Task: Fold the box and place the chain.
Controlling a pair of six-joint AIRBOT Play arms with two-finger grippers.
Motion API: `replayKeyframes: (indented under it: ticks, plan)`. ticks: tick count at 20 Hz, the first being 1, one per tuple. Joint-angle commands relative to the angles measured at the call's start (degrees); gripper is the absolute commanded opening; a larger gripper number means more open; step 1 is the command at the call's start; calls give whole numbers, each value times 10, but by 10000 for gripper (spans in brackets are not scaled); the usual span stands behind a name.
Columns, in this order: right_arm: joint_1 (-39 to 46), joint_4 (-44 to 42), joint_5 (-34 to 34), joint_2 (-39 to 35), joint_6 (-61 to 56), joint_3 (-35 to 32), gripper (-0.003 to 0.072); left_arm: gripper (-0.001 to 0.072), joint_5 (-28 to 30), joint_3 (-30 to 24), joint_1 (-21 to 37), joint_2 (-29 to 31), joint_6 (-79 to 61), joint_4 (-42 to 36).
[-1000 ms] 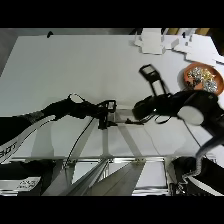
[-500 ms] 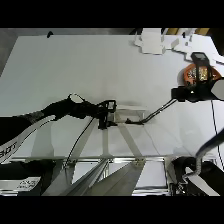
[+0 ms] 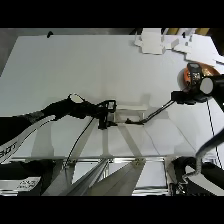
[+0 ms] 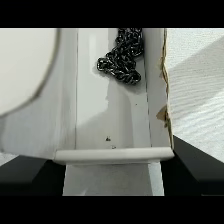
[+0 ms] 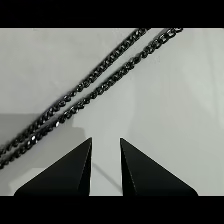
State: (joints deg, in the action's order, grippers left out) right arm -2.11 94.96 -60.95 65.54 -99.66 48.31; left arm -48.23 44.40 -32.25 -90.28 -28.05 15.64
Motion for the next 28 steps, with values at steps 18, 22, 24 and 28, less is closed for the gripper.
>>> replayKeyframes:
  ticks: [18, 22, 24, 28]
  plan:
    - [2, -18, 57, 136, 22, -1, 261, 154, 0, 0, 0, 0, 0, 0]
    - [2, -19, 65, 136, 22, -1, 175, 154, 0, 0, 0, 0, 0, 0]
    - [2, -25, 66, 136, 23, -1, 145, 154, 0, 0, 0, 0, 0, 0]
    - [1, -51, 67, 134, 57, -1, 13, 154, 0, 0, 0, 0, 0, 0]
